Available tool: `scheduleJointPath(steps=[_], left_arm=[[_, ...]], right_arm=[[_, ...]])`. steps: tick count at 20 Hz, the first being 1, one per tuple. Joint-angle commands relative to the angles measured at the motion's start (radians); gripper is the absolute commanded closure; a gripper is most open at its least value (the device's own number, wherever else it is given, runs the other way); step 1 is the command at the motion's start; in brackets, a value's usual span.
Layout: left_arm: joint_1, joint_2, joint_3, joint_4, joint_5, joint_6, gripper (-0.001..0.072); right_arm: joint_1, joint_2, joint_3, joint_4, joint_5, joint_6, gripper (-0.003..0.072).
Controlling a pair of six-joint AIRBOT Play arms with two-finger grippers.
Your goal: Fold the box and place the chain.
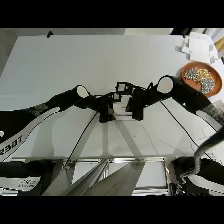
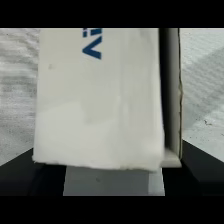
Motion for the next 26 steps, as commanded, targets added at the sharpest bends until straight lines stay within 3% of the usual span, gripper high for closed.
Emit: scheduleJointPath(steps=[1, 3, 8, 11, 12, 15, 19, 26], left_arm=[[0.001, 0.000, 0.000, 0.000, 0.000, 0.001, 0.0693], [0.001, 0.000, 0.000, 0.000, 0.000, 0.001, 0.0693], [0.001, 0.000, 0.000, 0.000, 0.000, 0.000, 0.0693], [0.001, 0.000, 0.000, 0.000, 0.000, 0.001, 0.0693], [0.001, 0.000, 0.000, 0.000, 0.000, 0.000, 0.0693], [0.001, 0.000, 0.000, 0.000, 0.000, 0.001, 0.0693], [0.001, 0.000, 0.000, 0.000, 0.000, 0.001, 0.0693], [0.001, 0.000, 0.000, 0.000, 0.000, 0.001, 0.0693]], right_arm=[[0.019, 0.000, -0.017, 0.002, 0.010, 0.000, 0.0605], [0.021, 0.001, -0.017, 0.015, 0.010, 0.000, 0.0441], [0.013, 0.040, -0.017, 0.044, 0.009, 0.000, 0.0439], [-0.046, 0.069, -0.017, 0.165, 0.032, -0.002, 0.0441], [-0.075, 0.068, -0.018, 0.217, 0.048, -0.005, 0.0477], [-0.147, 0.054, -0.068, 0.407, 0.066, -0.104, 0.0678], [-0.167, -0.012, -0.167, 0.540, 0.007, -0.163, 0.0678], [-0.166, -0.078, -0.177, 0.498, 0.035, -0.162, 0.0678]])
